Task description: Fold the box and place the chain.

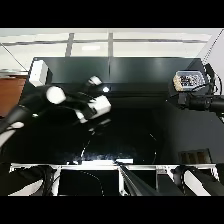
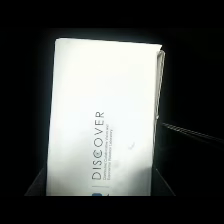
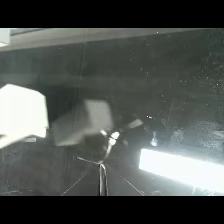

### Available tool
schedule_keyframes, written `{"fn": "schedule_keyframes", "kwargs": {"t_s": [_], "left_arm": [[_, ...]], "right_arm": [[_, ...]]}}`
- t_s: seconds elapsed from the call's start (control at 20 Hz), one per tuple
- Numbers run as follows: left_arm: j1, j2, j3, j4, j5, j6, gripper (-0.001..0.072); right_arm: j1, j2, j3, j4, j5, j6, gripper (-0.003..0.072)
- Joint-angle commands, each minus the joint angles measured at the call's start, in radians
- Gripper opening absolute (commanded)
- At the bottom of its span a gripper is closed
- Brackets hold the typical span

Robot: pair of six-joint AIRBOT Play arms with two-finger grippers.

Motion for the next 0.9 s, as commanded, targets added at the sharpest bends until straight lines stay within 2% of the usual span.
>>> {"fn": "schedule_keyframes", "kwargs": {"t_s": [0.0, 0.25, 0.4, 0.5, 0.6, 0.85], "left_arm": [[0.241, 0.090, -0.027, 0.131, -0.140, -0.196, 0.0408], [0.628, 0.132, -0.076, 0.137, -0.149, -0.203, 0.0407], [0.800, 0.128, -0.075, 0.137, -0.050, -0.217, 0.0407], [0.845, 0.103, -0.075, 0.137, 0.050, -0.216, 0.0407], [0.850, 0.035, -0.064, 0.137, 0.113, -0.213, 0.0407], [0.811, -0.150, 0.045, 0.141, 0.146, -0.212, 0.0408]], "right_arm": [[0.000, 0.001, 0.000, 0.000, -0.008, 0.003, 0.0045], [0.000, 0.001, 0.000, 0.000, -0.010, 0.002, 0.0045], [0.000, 0.001, 0.000, 0.000, -0.014, 0.002, 0.0045], [0.000, 0.001, 0.000, 0.000, -0.013, 0.002, 0.0045], [0.000, 0.001, 0.000, 0.000, -0.013, 0.002, 0.0045], [0.000, 0.001, 0.000, -0.016, -0.027, 0.002, 0.0044]]}}
